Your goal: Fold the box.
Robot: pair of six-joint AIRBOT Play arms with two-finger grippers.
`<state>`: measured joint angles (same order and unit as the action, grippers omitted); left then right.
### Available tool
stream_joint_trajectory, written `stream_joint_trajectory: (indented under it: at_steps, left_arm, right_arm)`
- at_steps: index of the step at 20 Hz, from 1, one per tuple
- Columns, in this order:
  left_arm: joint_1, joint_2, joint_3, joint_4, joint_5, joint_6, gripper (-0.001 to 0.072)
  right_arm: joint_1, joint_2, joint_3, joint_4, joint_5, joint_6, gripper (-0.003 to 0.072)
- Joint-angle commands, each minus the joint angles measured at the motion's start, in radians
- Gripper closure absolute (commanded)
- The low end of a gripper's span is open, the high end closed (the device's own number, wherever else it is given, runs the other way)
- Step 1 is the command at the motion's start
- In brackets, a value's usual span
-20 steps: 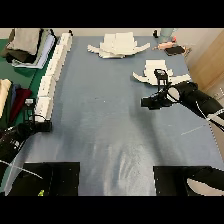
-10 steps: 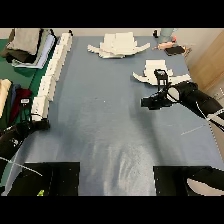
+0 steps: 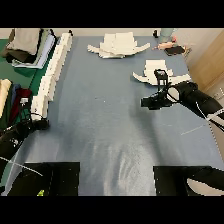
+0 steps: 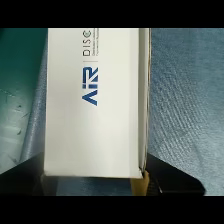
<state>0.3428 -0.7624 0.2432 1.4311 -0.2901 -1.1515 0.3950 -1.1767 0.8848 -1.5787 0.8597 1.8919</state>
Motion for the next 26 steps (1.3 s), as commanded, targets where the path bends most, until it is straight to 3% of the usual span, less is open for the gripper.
stream_joint_trajectory:
  at_steps: [1,12,13,14,17,19,22,26]
  left_arm:
    - [0.000,-0.001,0.000,-0.029,-0.008,0.000,0.0180]
    - [0.000,-0.052,0.001,-0.074,-0.027,0.000,0.0177]
    - [0.000,-0.052,0.001,-0.074,-0.028,0.000,0.0050]
    - [0.000,-0.052,0.001,-0.074,-0.028,0.000,0.0016]
    - [0.001,-0.048,0.002,-0.072,-0.040,0.002,0.0016]
    - [0.002,-0.017,0.031,-0.008,-0.157,0.003,0.0015]
    - [0.002,0.069,0.113,0.107,-0.439,0.003,0.0015]
    - [0.002,0.178,0.211,0.131,-0.780,0.003,0.0015]
  right_arm:
    - [-0.001,-0.001,0.001,0.000,0.000,0.000,0.0683]
    - [-0.001,0.000,0.001,0.000,0.000,0.000,0.0683]
    - [-0.001,-0.001,0.001,0.000,0.000,0.000,0.0683]
    - [-0.001,-0.001,0.001,0.000,0.000,0.000,0.0683]
    - [-0.001,-0.001,0.001,0.000,0.003,0.000,0.0683]
    - [-0.001,0.000,0.001,0.000,0.005,0.000,0.0683]
    - [-0.001,-0.001,0.001,0.000,0.003,0.000,0.0683]
    - [-0.001,0.000,0.001,0.000,0.002,0.000,0.0683]
